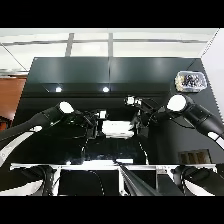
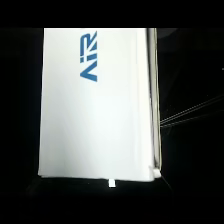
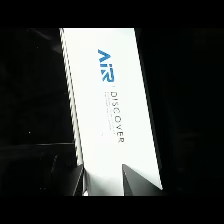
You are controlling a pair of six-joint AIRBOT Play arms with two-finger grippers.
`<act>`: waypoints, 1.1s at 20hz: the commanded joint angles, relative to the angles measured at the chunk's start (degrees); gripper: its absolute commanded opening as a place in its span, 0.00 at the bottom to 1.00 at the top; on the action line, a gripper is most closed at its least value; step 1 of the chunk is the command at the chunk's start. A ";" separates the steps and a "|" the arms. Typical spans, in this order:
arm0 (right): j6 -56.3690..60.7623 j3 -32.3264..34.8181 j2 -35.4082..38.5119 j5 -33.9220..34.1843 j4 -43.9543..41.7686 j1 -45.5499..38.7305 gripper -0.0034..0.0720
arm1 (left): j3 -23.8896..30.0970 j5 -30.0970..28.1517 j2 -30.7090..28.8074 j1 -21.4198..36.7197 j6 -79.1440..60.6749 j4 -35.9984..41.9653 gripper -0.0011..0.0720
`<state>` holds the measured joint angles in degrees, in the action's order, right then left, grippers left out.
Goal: Fold the box and place the chain.
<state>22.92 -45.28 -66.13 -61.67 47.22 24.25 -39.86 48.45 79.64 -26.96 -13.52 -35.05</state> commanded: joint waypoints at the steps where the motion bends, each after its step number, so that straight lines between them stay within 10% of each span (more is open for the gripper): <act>1: -0.02 0.02 -0.68 -0.02 0.00 0.26 0.42 | 0.00 0.00 0.02 -0.02 0.00 -0.02 0.56; 13: 19.43 -1.73 3.41 -6.73 -1.20 -4.42 0.42 | 0.00 -0.02 0.02 -0.02 0.00 -0.02 0.56; 16: 26.40 1.05 3.89 -14.23 -10.56 -8.17 0.06 | 0.00 -0.02 0.02 -0.02 0.00 -0.02 0.56; 22: 25.66 11.50 3.63 8.55 -33.44 -2.51 0.05 | 0.00 -0.02 0.02 -0.02 0.00 -0.02 0.56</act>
<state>46.68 -37.19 -62.43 -63.92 22.98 19.44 -39.86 48.45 79.64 -26.96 -13.50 -35.07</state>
